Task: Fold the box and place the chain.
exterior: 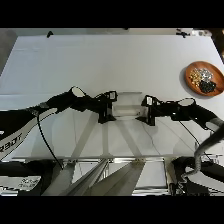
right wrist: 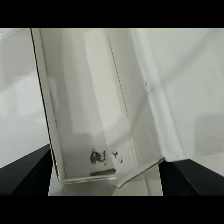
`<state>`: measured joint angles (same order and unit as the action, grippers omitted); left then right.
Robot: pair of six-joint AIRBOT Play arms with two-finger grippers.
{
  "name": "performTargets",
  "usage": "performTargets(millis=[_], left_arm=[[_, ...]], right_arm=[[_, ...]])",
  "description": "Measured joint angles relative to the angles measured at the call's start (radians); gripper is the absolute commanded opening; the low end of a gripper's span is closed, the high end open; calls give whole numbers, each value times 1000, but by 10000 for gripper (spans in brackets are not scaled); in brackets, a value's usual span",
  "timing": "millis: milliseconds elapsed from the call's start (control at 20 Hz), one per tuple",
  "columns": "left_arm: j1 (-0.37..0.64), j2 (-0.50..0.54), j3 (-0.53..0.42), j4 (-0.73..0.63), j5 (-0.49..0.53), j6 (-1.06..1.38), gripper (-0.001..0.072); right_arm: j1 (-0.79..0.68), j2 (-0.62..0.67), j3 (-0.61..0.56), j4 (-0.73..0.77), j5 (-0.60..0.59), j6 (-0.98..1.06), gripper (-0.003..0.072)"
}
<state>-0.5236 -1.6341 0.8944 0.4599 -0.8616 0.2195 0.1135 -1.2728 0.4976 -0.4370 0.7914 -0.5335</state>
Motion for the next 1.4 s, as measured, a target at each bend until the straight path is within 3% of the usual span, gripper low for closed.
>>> performTargets(millis=[400,650,1050,1400], left_arm=[[0,0,0,1,-3,1,414],[0,0,0,1,-3,0,414],[0,0,0,1,-4,-2,414],[0,0,0,2,-16,-7,413]], right_arm=[[0,125,0,-356,45,354,704],[0,271,0,-506,100,545,699],[0,574,0,-596,195,731,676],[0,632,0,-604,213,767,664]])
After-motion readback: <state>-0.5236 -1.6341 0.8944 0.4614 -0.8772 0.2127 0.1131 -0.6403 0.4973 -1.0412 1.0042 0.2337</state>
